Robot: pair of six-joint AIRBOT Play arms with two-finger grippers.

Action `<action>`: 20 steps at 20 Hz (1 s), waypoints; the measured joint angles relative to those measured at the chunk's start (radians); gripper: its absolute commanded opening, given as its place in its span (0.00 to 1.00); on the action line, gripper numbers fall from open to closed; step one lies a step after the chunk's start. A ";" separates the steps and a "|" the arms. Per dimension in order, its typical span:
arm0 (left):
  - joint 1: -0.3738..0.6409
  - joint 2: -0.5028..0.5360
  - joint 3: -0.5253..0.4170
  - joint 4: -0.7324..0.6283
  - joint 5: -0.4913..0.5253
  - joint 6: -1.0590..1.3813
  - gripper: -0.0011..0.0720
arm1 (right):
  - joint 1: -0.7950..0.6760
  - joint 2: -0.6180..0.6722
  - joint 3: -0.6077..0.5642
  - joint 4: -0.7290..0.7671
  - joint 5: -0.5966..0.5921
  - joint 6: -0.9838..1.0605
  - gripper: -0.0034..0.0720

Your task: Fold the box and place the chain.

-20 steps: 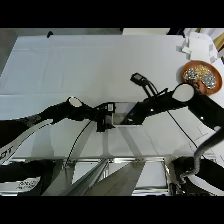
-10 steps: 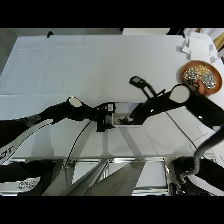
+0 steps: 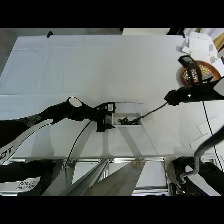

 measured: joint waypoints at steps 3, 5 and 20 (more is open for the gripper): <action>0.000 0.000 0.000 0.000 0.000 0.000 0.29 | -0.035 -0.094 0.001 -0.045 -0.035 0.043 0.50; 0.000 0.000 0.000 0.000 0.000 0.000 0.29 | -0.044 -0.160 0.001 -0.061 -0.059 0.059 0.49; 0.000 0.000 0.000 0.000 0.000 0.000 0.29 | 0.002 -0.406 0.001 -0.203 -0.193 0.154 0.46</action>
